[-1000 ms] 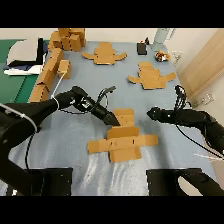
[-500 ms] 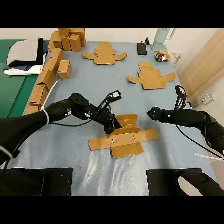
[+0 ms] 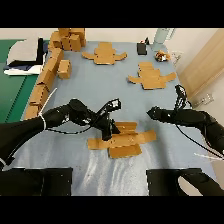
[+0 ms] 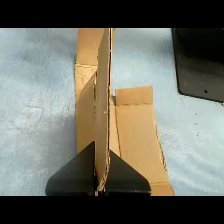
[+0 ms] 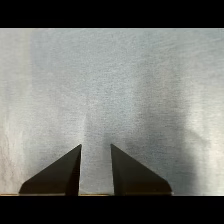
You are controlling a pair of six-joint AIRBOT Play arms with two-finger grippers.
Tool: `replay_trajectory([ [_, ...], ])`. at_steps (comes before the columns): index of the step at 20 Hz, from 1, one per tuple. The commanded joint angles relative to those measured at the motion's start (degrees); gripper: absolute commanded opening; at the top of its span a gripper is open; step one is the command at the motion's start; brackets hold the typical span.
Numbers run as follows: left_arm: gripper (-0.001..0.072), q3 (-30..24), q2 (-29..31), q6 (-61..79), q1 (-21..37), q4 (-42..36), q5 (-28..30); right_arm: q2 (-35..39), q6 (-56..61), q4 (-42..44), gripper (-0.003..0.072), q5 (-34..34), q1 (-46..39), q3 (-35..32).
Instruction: Fold the box.
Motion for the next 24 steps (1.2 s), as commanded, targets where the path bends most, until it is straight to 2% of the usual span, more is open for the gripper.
replay_trajectory([
  [1, 0.0016, -0.39, 0.11, 3.89, -0.04, -1.51, -1.29, 0.00, 0.02, 0.02, 0.0275, -0.02, -0.02, 0.04],
  [3, 0.0016, -0.39, 0.11, 4.13, 0.20, -1.42, -1.70, 0.00, 0.02, 0.04, 0.0275, 0.00, 0.00, 0.04],
  [7, 0.0016, -0.39, 0.09, 4.09, 3.30, -3.82, -7.72, 0.00, 0.02, 0.02, 0.0275, 0.02, -0.02, 0.04],
  [13, 0.0017, -0.39, -3.63, 3.82, 3.87, -3.56, -7.04, -1.11, 0.02, 0.04, 0.0275, 0.46, 0.00, 0.04],
  [23, 0.0017, -0.39, -3.74, 2.36, 3.89, -3.37, -6.60, -2.73, 0.02, 0.31, 0.0272, 0.44, 0.00, 0.07],
  [24, 0.0017, -0.37, -3.74, 2.38, 3.89, -3.39, -6.62, -2.73, 0.02, 0.61, 0.0163, 0.31, -0.02, 0.07],
])
